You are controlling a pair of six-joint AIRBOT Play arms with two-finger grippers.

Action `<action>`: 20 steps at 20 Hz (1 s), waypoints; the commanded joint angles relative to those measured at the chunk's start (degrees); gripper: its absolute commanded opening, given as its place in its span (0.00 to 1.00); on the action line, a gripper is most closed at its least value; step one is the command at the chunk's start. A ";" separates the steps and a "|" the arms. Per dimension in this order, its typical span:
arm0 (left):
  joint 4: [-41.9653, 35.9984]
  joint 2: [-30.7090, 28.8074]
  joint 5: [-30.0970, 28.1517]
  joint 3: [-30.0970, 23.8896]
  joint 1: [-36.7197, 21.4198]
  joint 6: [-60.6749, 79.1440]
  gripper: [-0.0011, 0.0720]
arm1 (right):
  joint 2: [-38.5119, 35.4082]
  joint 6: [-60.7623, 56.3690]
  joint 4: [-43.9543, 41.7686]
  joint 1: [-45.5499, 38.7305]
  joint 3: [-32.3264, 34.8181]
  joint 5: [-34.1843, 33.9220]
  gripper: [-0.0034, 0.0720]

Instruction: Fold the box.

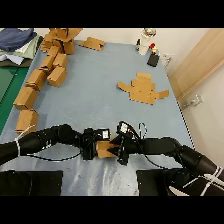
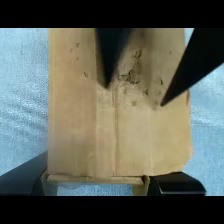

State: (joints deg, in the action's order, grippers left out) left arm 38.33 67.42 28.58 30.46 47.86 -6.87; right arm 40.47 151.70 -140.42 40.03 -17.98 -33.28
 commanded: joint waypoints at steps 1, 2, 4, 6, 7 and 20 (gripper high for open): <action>0.02 -0.02 -0.02 -0.02 0.00 0.02 0.66 | -1.92 -0.17 9.44 1.99 -0.04 3.61 0.61; 0.02 -0.02 0.00 -0.02 0.00 0.02 0.66 | -1.90 -0.13 11.47 1.99 -0.04 3.43 0.65; 0.02 -0.02 0.00 -0.02 0.00 0.02 0.66 | -1.88 -0.09 15.52 1.99 -0.04 3.43 0.65; 0.02 -0.02 0.00 -0.02 0.00 0.02 0.66 | -1.86 -0.07 18.91 2.32 -0.04 2.86 0.65; 0.02 -0.02 0.00 -0.02 0.00 0.02 0.66 | -1.86 0.50 19.17 2.89 -0.04 2.56 0.65; 0.00 -0.02 0.00 -0.02 0.00 0.02 0.66 | -1.97 4.83 29.75 8.09 -0.11 1.11 0.66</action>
State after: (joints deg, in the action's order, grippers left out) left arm 38.35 67.42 28.58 30.46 47.86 -6.85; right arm 38.52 156.29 -112.88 47.00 -18.04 -32.05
